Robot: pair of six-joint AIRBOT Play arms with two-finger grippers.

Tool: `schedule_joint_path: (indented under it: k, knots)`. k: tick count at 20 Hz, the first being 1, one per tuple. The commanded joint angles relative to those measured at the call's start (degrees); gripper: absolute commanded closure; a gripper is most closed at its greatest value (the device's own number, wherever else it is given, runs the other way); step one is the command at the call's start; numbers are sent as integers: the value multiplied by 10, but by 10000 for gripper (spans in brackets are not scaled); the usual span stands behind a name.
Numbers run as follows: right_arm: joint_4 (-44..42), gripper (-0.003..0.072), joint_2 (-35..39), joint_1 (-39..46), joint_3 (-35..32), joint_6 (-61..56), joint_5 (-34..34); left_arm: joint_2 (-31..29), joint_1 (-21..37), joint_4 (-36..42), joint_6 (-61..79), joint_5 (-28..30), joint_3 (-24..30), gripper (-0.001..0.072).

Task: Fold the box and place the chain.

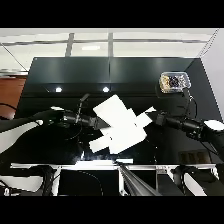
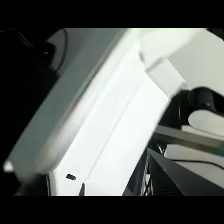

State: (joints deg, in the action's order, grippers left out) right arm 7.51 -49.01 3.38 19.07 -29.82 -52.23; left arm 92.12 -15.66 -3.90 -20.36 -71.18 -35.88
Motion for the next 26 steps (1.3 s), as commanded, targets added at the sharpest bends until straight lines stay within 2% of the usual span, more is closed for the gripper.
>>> schedule_joint_path:
  k: [1,2,4,5,7,8,9,11,13,15,16,18,20,23,26]
  knots:
    - [0,673,0,0,0,-2,0,3,-29,-15,63,-3,-18,138]
    - [0,673,0,0,0,-2,0,3,-37,-20,69,5,-29,244]
    - [1,673,0,0,0,-2,0,3,-37,-21,69,7,-50,524]
    - [1,673,0,0,0,-2,-1,3,-33,-21,69,4,-57,598]
    - [1,644,0,0,0,-6,-1,3,-23,-26,69,-6,-64,675]
    - [2,299,0,2,0,-10,-2,3,-16,-30,69,-16,-65,675]
    - [12,55,0,10,2,-23,-6,3,-7,-36,69,-27,-65,683]
    - [84,55,0,47,32,-30,-49,2,9,-52,70,-44,-65,685]
    - [194,55,0,88,88,-41,-111,-5,16,-89,103,-45,-67,688]
    - [314,55,0,101,145,-40,-165,-32,0,-141,148,-11,-68,691]
    - [372,55,0,94,163,-39,-169,-54,-15,-172,160,21,-68,691]
    - [437,55,0,72,170,-15,-149,-112,-59,-234,179,121,-65,692]
    - [464,55,-1,38,169,41,-125,-155,-105,-238,246,227,-53,688]
    - [508,55,-1,-31,167,102,-77,-158,-154,-317,313,282,-51,687]
    - [530,55,-2,-87,160,110,-38,-148,-149,-275,320,307,-42,687]
